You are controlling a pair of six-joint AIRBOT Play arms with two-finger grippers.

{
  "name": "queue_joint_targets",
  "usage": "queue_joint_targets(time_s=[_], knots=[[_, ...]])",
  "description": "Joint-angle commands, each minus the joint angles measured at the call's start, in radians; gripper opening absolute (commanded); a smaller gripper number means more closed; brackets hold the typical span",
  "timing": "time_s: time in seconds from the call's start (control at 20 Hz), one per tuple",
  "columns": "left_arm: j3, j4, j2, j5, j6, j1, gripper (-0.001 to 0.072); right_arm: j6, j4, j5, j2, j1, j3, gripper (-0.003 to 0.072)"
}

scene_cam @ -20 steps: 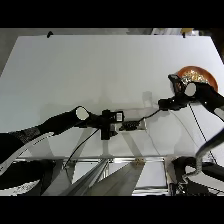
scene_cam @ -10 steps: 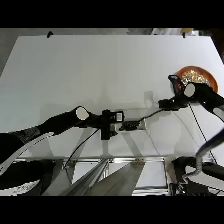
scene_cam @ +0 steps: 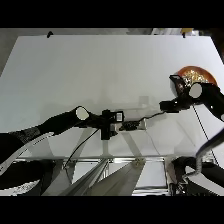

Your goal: Fold the box and place the chain.

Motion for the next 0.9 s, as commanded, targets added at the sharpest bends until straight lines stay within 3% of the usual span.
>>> queue_joint_targets(time_s=[0.0, 0.2, 0.35, 0.45, 0.85], knots=[[0.0, 0.0, 0.0, 0.0, 0.0, 0.0, 0.0212, 0.0, -0.007, 0.082, 0.138, 0.08, 0.002, 0.0014], [0.0, 0.0, 0.0, -0.003, 0.0, 0.0, 0.0212, 0.0, 0.053, 0.154, 0.254, 0.255, 0.002, 0.0014], [0.0, 0.0, 0.0, -0.004, 0.0, 0.0, 0.0212, 0.0, 0.187, 0.131, 0.296, 0.373, 0.002, 0.0014], [0.0, 0.0, 0.0, -0.003, 0.0, 0.0, 0.0212, 0.0, 0.256, 0.093, 0.298, 0.441, 0.002, 0.0014], [0.0, 0.0, 0.0, -0.004, 0.0, 0.0, 0.0212, 0.005, 0.308, -0.126, 0.291, 0.597, 0.002, 0.0015]])
